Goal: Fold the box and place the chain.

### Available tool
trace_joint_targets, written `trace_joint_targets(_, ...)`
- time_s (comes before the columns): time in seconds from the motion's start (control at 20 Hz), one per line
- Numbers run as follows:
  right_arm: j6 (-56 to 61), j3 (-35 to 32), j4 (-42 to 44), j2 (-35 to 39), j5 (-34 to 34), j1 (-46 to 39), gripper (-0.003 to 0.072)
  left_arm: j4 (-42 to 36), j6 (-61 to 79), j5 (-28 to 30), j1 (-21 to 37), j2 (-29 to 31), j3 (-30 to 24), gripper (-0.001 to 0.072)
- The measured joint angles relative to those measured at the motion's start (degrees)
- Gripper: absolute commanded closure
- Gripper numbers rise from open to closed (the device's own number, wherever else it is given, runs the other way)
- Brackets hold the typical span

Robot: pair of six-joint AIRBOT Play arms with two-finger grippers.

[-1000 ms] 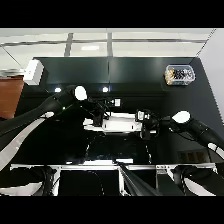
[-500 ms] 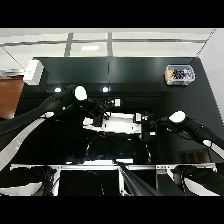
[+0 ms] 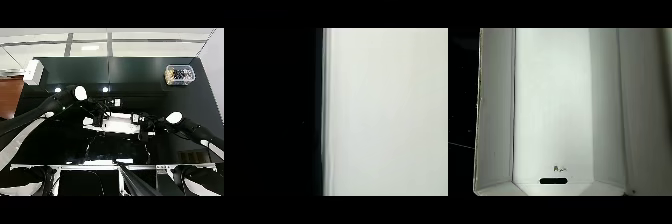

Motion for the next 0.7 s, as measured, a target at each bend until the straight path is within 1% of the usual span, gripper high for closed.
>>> trace_joint_targets(0.35,1.6,0.0,-0.6,-0.2,-1.5,0.7,-0.0012,0.0,0.0,0.0,0.0,0.0,0.0,0.0682)
trace_joint_targets(0.4,1.6,0.0,-0.7,-0.2,-1.6,0.7,0.0109,0.0,0.0,0.0,0.0,0.0,0.0,0.0682)
trace_joint_targets(0.45,1.7,0.0,-0.7,-0.2,-1.7,0.7,0.0158,0.0,0.0,-0.1,0.0,0.0,0.0,0.0683)
trace_joint_targets(0.7,1.8,0.0,-0.8,-0.2,-1.8,0.7,0.0158,0.0,0.0,-0.1,0.0,0.0,0.0,0.0677)
